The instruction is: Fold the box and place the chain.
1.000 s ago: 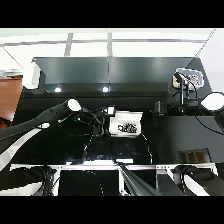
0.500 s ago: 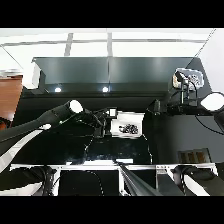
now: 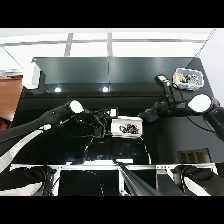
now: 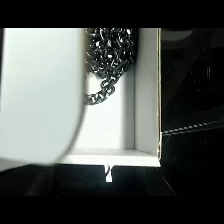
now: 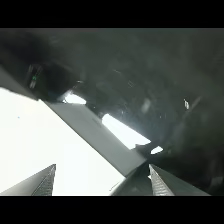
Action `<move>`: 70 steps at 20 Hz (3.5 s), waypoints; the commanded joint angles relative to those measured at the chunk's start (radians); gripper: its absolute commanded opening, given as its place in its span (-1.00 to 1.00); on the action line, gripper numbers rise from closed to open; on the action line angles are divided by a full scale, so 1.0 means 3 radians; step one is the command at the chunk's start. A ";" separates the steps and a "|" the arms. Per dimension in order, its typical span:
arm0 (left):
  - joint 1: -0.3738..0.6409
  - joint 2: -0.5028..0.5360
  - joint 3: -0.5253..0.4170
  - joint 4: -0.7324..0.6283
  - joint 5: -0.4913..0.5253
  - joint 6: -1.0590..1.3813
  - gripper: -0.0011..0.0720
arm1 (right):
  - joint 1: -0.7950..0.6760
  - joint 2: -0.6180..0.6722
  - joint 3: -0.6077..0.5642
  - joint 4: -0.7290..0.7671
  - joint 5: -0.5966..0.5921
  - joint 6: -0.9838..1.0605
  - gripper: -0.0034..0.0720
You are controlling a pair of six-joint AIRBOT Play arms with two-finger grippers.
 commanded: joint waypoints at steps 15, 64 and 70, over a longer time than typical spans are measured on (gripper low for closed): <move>0.0000 -0.0003 0.0003 0.0001 0.0015 -0.0003 -0.08 | 0.0408 0.0001 -0.0090 0.0144 0.0426 -0.2075 0.87; 0.0000 -0.0003 0.0003 0.0001 0.0017 -0.0003 -0.08 | 0.0408 -0.0173 -0.0112 0.0140 0.0371 -0.2073 -0.35; 0.0000 -0.0003 0.0003 0.0001 0.0017 -0.0003 -0.08 | 0.0408 -0.0175 -0.0113 0.0140 0.0371 -0.2073 -0.35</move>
